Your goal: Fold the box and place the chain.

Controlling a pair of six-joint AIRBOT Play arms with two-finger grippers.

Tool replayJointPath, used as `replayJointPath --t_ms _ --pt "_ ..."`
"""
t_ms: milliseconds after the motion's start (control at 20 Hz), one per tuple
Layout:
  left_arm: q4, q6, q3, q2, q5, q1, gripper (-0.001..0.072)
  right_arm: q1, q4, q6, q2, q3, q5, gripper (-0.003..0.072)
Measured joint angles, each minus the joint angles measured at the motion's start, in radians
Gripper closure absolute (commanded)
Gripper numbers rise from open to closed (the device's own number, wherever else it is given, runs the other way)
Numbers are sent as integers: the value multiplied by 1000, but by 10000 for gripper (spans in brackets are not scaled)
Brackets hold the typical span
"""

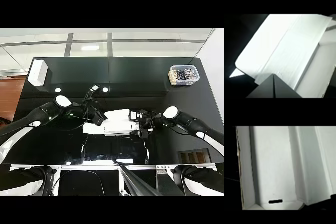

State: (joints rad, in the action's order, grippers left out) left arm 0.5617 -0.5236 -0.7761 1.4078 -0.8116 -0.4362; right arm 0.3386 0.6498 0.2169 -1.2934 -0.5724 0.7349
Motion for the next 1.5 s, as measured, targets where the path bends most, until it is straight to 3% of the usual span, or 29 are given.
replayJointPath --t_ms 150,400,450,500,550,600,850,1200,1500 --pt "134 -76 -33 -34 -50 31 687 0 -1 0 0 0 0 281" --pt "312 -204 -41 -233 -136 179 682 0 -4 -5 0 0 -7 282" --pt "312 -205 -15 -275 -143 210 597 0 -4 -5 0 0 -7 281" --pt "294 -171 24 -316 -143 233 392 0 -3 -5 0 0 -7 281" --pt "270 -106 64 -347 -140 241 108 0 -3 -5 0 0 -7 281" --pt "249 -6 109 -373 -134 235 -1 0 -3 -5 0 0 -7 281" --pt "225 397 226 -397 3 134 0 0 -2 -5 0 0 -6 281" --pt "151 606 166 -219 41 76 10 0 -2 -5 0 0 -6 281" --pt "100 663 144 -163 30 22 48 0 -2 -4 0 0 -5 281"
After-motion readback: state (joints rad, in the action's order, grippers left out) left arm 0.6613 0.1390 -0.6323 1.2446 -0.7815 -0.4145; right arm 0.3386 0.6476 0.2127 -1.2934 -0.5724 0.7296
